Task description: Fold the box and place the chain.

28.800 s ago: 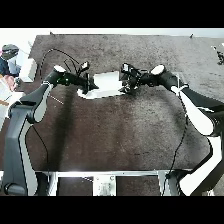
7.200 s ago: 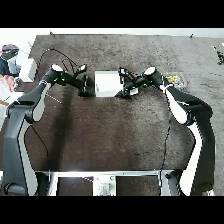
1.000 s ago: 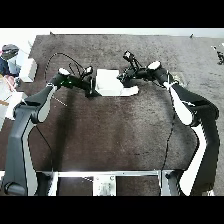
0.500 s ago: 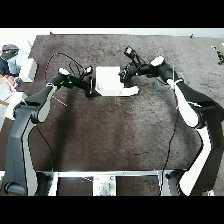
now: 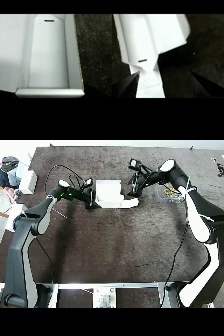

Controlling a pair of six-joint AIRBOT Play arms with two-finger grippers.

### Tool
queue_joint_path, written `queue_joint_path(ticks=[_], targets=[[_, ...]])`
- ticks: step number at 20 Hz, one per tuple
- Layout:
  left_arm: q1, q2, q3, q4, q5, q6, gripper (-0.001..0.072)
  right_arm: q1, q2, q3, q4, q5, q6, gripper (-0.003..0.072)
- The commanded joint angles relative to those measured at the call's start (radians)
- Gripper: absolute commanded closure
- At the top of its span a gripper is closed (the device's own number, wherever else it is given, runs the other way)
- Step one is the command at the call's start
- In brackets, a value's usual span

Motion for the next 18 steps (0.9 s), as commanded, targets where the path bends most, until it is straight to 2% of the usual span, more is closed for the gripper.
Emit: queue_joint_path(ticks=[1,4,5,6,12,13,14,18], targets=[[0.001,-0.001,0.000,0.000,0.004,0.000,0.0228,0.010,-0.050,-0.001,-0.055,0.016,-0.082,-0.0008],[0.001,-0.001,0.000,0.000,0.005,0.000,0.0228,0.045,-0.077,0.000,-0.055,0.015,-0.107,-0.0005],[0.001,-0.001,0.000,0.000,0.005,0.000,0.0229,0.055,-0.083,0.000,-0.055,0.012,-0.117,0.0080],[0.001,-0.001,0.000,0.000,0.005,0.000,0.0228,0.063,-0.089,0.000,-0.055,0.012,-0.119,0.0093],[0.001,-0.001,0.000,0.000,0.005,0.000,0.0228,0.068,-0.093,-0.002,-0.010,0.022,-0.118,0.0104],[0.001,-0.001,0.000,0.000,0.005,0.000,0.0228,0.069,-0.093,-0.002,-0.003,0.028,-0.118,0.0294],[0.001,-0.001,0.000,0.000,0.005,0.000,0.0228,0.070,-0.093,-0.003,-0.001,0.033,-0.118,0.0370],[0.001,-0.001,0.000,0.000,0.006,0.000,0.0228,0.072,-0.098,-0.003,0.020,0.034,-0.118,0.0370]])
